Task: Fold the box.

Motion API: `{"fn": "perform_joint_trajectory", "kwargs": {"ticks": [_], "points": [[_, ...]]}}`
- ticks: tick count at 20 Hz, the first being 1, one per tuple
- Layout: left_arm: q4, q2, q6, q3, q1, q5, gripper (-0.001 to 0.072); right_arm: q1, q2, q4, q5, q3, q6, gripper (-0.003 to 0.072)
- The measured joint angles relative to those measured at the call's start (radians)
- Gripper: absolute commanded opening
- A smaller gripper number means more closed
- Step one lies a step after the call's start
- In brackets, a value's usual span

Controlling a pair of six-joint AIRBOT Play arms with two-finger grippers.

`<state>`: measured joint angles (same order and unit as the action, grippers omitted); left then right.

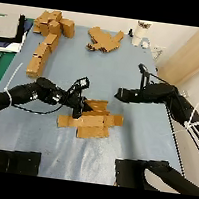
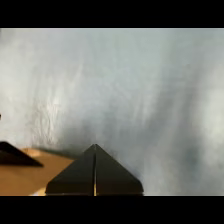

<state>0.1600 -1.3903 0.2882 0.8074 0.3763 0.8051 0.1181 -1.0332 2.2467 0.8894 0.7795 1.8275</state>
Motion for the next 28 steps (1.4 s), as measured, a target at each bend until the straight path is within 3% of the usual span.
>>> {"fn": "perform_joint_trajectory", "kwargs": {"ticks": [9, 16, 28], "points": [[-0.006, -0.013, 0.026, -0.013, 0.002, -0.04, 0.0013, 0.195, 0.08, -0.259, 0.178, -0.025, -0.298, 0.0003], [-0.007, -0.014, 0.029, -0.013, 0.002, -0.04, 0.0013, 0.233, -0.008, -0.377, 0.056, -0.128, -0.359, 0.0003], [-0.007, -0.014, 0.049, -0.013, 0.002, -0.016, 0.0013, 0.238, -0.102, -0.438, -0.022, -0.148, -0.37, 0.0003]]}}
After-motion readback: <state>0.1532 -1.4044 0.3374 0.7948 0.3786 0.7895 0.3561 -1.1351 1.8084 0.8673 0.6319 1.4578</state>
